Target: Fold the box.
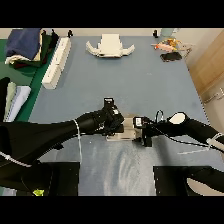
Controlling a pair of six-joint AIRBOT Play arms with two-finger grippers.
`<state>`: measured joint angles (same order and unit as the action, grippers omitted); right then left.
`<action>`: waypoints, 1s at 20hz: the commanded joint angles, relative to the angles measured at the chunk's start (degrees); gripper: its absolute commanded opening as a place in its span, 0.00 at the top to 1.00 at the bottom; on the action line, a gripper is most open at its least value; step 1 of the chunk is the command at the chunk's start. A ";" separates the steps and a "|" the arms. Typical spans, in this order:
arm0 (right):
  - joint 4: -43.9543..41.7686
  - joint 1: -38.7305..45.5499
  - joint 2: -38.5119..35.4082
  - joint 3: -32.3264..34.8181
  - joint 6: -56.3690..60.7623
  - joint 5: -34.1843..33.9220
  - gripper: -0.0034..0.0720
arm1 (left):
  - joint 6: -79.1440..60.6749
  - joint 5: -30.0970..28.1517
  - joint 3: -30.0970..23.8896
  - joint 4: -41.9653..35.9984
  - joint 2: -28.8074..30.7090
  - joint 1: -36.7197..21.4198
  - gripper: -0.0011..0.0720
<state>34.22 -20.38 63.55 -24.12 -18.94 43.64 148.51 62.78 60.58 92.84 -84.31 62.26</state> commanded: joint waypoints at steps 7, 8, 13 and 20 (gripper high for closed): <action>0.04 -0.02 -0.02 0.02 -0.07 0.00 0.28 | 1.38 2.38 1.49 -0.09 -0.26 0.57 0.32; 0.04 -0.02 -0.02 0.02 -0.07 0.00 0.28 | 1.33 3.67 2.21 -0.20 -0.13 0.52 0.32; 0.04 -0.02 -0.02 0.02 -0.07 0.00 0.28 | -1.14 10.78 5.81 1.25 3.50 0.50 0.32; 0.04 -0.02 -0.02 0.02 -0.07 0.00 0.28 | -4.68 28.33 5.84 1.79 15.26 0.57 0.67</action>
